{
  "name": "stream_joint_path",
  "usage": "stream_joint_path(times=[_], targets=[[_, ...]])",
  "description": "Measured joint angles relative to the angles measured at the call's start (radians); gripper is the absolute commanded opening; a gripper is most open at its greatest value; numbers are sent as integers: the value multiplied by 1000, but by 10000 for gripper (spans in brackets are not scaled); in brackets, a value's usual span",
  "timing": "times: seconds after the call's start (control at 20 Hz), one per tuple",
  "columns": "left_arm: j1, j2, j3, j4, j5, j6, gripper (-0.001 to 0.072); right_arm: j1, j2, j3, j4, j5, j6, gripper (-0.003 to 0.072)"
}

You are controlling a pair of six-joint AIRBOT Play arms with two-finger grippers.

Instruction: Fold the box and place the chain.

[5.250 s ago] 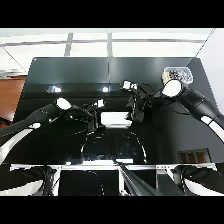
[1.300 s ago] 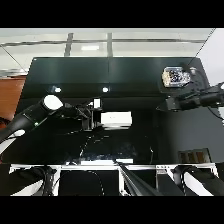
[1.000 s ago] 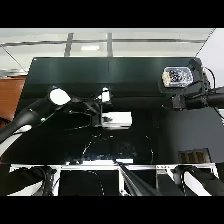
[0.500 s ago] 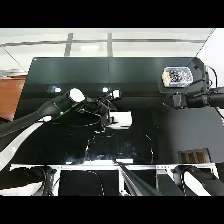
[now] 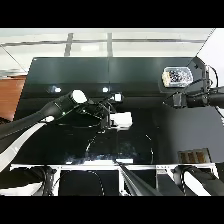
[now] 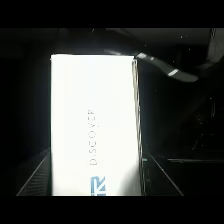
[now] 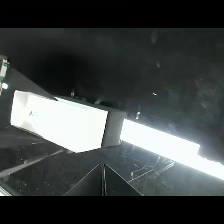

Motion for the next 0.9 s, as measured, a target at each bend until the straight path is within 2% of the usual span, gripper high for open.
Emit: stream_joint_path(times=[0.2,0.25,0.35,0.5,0.6,0.75,0.9], targets=[[-39,-7,3,93,76,-103,665,0,0,0,0,-2,0,15],[-48,-8,7,132,91,-147,563,0,0,0,0,-4,0,15],[-61,-10,29,221,105,-243,211,0,0,0,0,-14,0,15],[-40,-10,114,411,77,-426,211,0,0,0,0,-29,0,15],[16,-10,186,517,50,-535,211,0,0,0,0,-41,0,15],[182,-10,291,647,46,-686,211,0,0,0,-1,-61,0,15],[418,-23,360,680,90,-817,225,0,0,0,0,-85,0,15]])
